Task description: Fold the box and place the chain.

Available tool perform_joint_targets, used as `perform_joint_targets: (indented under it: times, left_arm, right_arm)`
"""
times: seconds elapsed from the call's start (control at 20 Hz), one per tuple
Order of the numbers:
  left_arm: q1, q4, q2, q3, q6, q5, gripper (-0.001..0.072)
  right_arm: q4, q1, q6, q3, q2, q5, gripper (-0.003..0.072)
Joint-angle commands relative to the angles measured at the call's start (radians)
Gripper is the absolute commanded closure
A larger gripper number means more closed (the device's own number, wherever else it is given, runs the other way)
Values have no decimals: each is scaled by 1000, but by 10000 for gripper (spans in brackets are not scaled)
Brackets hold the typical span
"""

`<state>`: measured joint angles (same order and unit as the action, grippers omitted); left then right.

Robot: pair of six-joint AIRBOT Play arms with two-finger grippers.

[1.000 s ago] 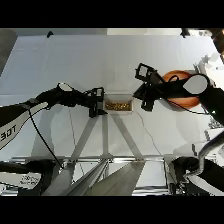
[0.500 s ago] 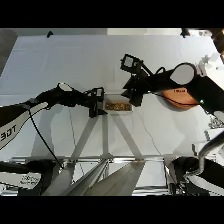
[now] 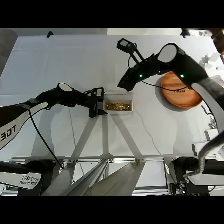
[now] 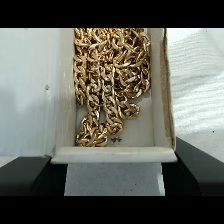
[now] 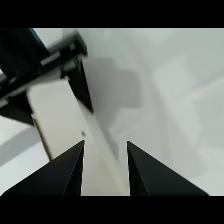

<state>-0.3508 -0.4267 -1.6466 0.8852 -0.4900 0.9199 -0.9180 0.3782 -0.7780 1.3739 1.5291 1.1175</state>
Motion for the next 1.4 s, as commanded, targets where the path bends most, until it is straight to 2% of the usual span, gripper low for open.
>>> perform_joint_targets:
  times: [0.0,0.35,0.55,0.7,0.95,1.1,1.2,1.35]
  left_arm:
    - [0,0,0,0,0,0,452]
    - [0,0,0,0,0,0,452]
    - [0,0,0,0,0,0,452]
    - [0,0,0,0,0,0,452]
    - [0,0,0,0,0,0,452]
    - [0,0,0,0,0,0,452]
    - [0,0,0,0,0,0,452]
    - [0,0,0,0,0,0,452]
  right_arm:
    - [61,-25,-10,31,101,157,385]
    - [93,-21,108,31,114,222,385]
    - [1,15,159,6,107,209,385]
    - [-105,53,196,-50,63,107,385]
    - [-152,117,248,-196,-86,-143,388]
    - [-159,150,253,-276,-125,-204,402]
    - [-159,170,253,-311,-125,-227,456]
    - [-159,190,253,-341,-125,-297,463]
